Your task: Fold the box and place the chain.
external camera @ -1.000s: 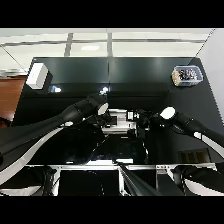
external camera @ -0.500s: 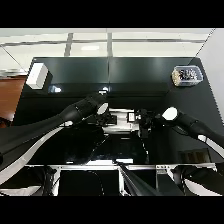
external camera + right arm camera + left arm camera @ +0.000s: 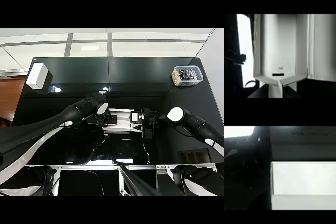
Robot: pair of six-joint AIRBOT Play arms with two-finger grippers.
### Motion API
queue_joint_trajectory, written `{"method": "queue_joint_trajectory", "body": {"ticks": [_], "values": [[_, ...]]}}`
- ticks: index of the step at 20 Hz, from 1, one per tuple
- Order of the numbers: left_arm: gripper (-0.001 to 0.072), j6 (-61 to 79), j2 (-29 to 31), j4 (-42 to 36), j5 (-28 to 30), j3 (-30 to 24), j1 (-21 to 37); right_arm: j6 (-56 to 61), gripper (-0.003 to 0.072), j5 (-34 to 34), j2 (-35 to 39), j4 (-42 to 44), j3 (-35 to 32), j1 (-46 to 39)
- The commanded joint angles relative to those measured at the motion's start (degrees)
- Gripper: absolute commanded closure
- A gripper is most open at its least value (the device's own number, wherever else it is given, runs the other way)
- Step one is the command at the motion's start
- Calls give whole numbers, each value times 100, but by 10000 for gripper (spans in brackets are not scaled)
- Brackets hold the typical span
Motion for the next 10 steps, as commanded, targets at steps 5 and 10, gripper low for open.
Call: {"method": "queue_joint_trajectory", "body": {"ticks": [5, 10], "values": [[680, 4, 0, -26, 13, 0, -2, 26, 498, -483, -170, 1001, 2, 367], [679, 4, 0, -24, 13, 0, -2, 35, 498, -496, -245, 1014, 2, 365]]}}
